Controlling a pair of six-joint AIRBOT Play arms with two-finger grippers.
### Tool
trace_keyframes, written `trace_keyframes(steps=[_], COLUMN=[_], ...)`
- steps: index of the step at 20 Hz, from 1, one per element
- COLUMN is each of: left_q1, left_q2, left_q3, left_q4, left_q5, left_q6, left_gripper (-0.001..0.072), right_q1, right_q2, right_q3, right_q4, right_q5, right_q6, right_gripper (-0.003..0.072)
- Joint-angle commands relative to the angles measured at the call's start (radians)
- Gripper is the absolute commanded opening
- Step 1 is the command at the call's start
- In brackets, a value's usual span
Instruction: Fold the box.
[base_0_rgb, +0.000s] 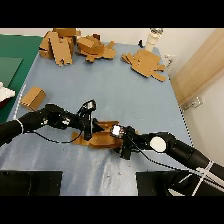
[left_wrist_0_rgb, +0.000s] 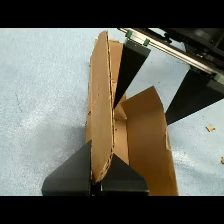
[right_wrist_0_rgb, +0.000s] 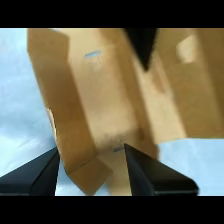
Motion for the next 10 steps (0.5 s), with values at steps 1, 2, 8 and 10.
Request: trace_keyframes(steps=[1,2,8,10], left_q1=[0.000,0.000,0.000,0.000], left_q2=[0.001,0.001,0.001,0.001], left_q3=[0.001,0.001,0.001,0.001], left_q4=[0.000,0.000,0.000,0.000], left_q5=[0.000,0.000,0.000,-0.001], left_q6=[0.000,0.000,0.000,0.000], left_gripper=[0.0017,0.0017,0.0017,0.0017], right_q1=[0.000,0.000,0.000,0.000], right_q2=[0.000,0.000,0.000,0.000], right_q3=[-0.001,-0.001,-0.001,0.000], right_q4=[0.001,0.001,0.001,0.001], right_q5=[-0.092,-0.091,-0.072,-0.069], right_q6=[-0.001,-0.001,0.000,-0.001], right_gripper=[0.0603,0.0602,0.0602,0.0601])
